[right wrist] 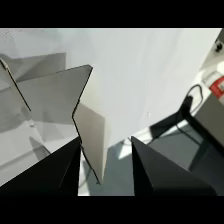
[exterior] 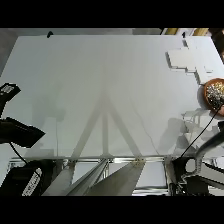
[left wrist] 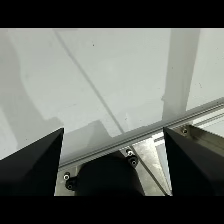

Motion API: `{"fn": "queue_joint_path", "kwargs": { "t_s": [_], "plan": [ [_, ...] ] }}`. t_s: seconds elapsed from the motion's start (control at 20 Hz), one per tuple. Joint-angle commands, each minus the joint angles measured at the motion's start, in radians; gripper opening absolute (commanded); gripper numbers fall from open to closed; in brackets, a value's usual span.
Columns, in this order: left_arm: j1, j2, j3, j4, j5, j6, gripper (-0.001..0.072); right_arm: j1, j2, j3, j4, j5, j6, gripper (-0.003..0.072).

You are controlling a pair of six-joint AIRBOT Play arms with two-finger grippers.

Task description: Fold the box and place the chain.

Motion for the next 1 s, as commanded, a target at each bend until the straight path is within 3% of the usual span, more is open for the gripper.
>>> {"fn": "queue_joint_path", "kwargs": {
  "t_s": [0.0, 0.15, 0.35, 0.6, 0.8, 0.95],
  "plan": [
    [-0.001, -0.001, 0.0, 0.0, 0.0, 0.0, 0.0696, -0.008, -0.026, 0.001, 0.005, -0.041, 0.001, 0.0283],
    [-0.001, -0.001, 0.0, 0.0, 0.0, 0.001, 0.0696, 0.0, -0.032, 0.002, 0.025, -0.021, -0.001, 0.002],
    [-0.001, -0.001, 0.0, 0.0, 0.0, 0.0, 0.0696, 0.145, 0.051, 0.002, 0.064, 0.03, -0.008, 0.0011],
    [-0.001, -0.001, 0.0, 0.0, 0.0, 0.0, 0.0696, 0.399, 0.279, 0.0, 0.491, 0.029, -0.01, 0.0011],
    [-0.001, -0.001, 0.0, 0.0, 0.0, 0.0, 0.0696, 0.577, 0.498, -0.1, 0.79, -0.141, 0.01, 0.0011],
    [-0.001, -0.001, 0.0, 0.0, 0.0, 0.0, 0.0696, 0.718, 0.644, -0.249, 0.855, -0.304, 0.09, 0.0011]
  ]
}}
